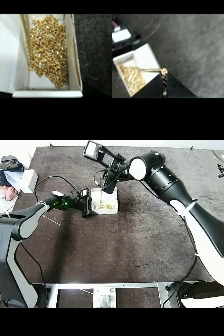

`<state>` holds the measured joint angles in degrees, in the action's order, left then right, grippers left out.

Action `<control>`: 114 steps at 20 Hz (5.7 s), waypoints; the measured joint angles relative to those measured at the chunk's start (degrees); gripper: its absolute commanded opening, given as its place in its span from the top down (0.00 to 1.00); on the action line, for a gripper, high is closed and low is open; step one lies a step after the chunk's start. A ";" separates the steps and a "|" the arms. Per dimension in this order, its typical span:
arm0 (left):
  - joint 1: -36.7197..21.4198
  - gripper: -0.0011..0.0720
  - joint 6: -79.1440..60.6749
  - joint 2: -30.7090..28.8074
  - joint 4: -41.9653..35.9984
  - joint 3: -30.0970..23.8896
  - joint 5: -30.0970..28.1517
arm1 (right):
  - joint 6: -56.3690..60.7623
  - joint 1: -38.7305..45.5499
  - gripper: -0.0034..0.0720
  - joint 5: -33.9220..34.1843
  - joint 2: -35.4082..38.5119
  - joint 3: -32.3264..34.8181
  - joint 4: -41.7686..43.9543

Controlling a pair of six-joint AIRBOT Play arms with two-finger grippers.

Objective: Fold the box and place the chain.

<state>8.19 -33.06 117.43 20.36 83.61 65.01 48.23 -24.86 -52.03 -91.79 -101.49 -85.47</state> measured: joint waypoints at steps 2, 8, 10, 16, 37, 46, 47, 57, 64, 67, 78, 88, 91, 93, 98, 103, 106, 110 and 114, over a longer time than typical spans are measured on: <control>0.00 0.61 0.00 0.00 0.00 0.00 -0.02 | 0.70 0.26 0.97 -0.57 -0.83 -0.13 -0.22; 0.00 0.61 0.00 0.00 0.00 0.00 -0.02 | 1.95 0.31 0.97 2.38 0.90 -3.56 -0.17; 0.00 0.61 0.02 0.00 0.00 0.00 -0.02 | 2.21 0.26 0.97 3.26 1.09 -4.48 -0.15; 0.00 0.61 0.02 0.00 0.02 0.00 -0.02 | 2.40 0.20 0.97 4.70 -0.07 -5.31 -0.46; 0.00 0.61 0.00 0.00 0.00 0.00 -0.02 | -5.16 21.97 0.81 -4.48 -9.20 -4.35 29.31; 0.00 0.61 0.02 0.00 0.02 0.00 -0.02 | -21.22 27.54 0.81 -12.24 -19.50 -4.35 50.01; 0.00 0.61 0.02 0.00 0.00 0.00 0.00 | -22.75 27.47 0.81 -13.46 -20.20 -4.35 50.97; 0.00 0.61 0.00 0.00 0.02 0.00 -0.02 | -34.88 24.68 0.70 -22.86 -21.57 -4.63 52.59; 0.00 0.61 0.00 0.00 0.00 0.00 -0.02 | -38.45 22.23 0.72 -24.83 -21.57 -4.63 49.11; 0.00 0.61 0.00 0.00 0.02 0.00 -0.02 | -40.54 20.24 0.64 -24.44 -21.57 -4.63 47.47; 0.00 0.61 0.02 0.00 0.00 0.00 -0.02 | -42.60 15.98 0.58 -20.96 -21.57 -4.63 43.69; 0.00 0.61 0.09 0.00 -0.04 0.00 -0.04 | -42.12 14.97 0.58 -16.55 -21.57 -4.63 39.78; 0.00 0.61 0.09 0.00 -0.04 0.00 -0.04 | -42.10 14.97 0.60 -15.54 -21.33 -4.63 39.54; 0.00 0.61 0.07 0.00 -0.04 0.00 -0.04 | -42.07 14.97 0.61 -15.06 -20.92 -4.63 39.52; 0.00 0.61 0.02 0.00 -0.02 0.00 -0.04 | -42.05 14.97 0.61 -14.99 -20.59 -4.63 39.19; 0.00 0.61 0.02 0.00 0.00 0.00 -0.04 | -42.05 14.97 0.61 -15.08 -20.52 -4.63 37.77; 0.00 0.61 0.00 0.00 0.00 0.00 -0.02 | -42.03 14.97 0.72 -15.04 -20.52 -4.63 37.00; 0.00 0.61 0.00 0.00 0.00 0.00 -0.02 | -42.01 14.95 0.72 -15.43 -20.52 -4.57 36.46; 0.00 0.61 0.02 0.00 0.00 0.00 -0.04 | -41.48 14.86 0.72 -16.02 -20.72 -4.28 36.13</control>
<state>8.19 -33.04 117.43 20.36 83.61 64.97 6.74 -10.00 -68.05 -112.51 -105.78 -49.34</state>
